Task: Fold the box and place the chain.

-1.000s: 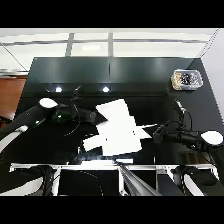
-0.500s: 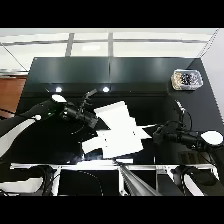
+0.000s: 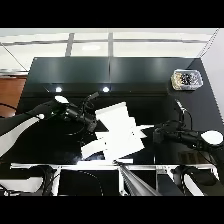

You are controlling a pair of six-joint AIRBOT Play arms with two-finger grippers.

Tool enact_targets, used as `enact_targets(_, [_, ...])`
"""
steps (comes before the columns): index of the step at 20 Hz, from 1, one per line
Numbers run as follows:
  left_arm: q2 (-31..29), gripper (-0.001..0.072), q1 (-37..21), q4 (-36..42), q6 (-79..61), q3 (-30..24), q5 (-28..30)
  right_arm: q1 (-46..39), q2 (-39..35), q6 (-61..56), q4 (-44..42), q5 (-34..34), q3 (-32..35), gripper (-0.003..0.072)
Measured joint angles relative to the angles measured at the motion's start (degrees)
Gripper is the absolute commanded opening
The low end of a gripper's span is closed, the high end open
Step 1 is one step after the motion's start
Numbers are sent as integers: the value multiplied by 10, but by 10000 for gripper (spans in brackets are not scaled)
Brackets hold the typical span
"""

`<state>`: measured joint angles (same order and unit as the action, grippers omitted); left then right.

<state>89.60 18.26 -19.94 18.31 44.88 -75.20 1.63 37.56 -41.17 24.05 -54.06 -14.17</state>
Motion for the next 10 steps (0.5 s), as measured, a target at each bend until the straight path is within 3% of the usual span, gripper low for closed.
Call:
enact_targets(5, [-43,22,7,-77,-1,15,19,-31,0,-47,162,-69,-92,688])
enact_targets(10, [-153,27,66,-146,-71,-30,159,-27,0,70,251,-94,-142,687])
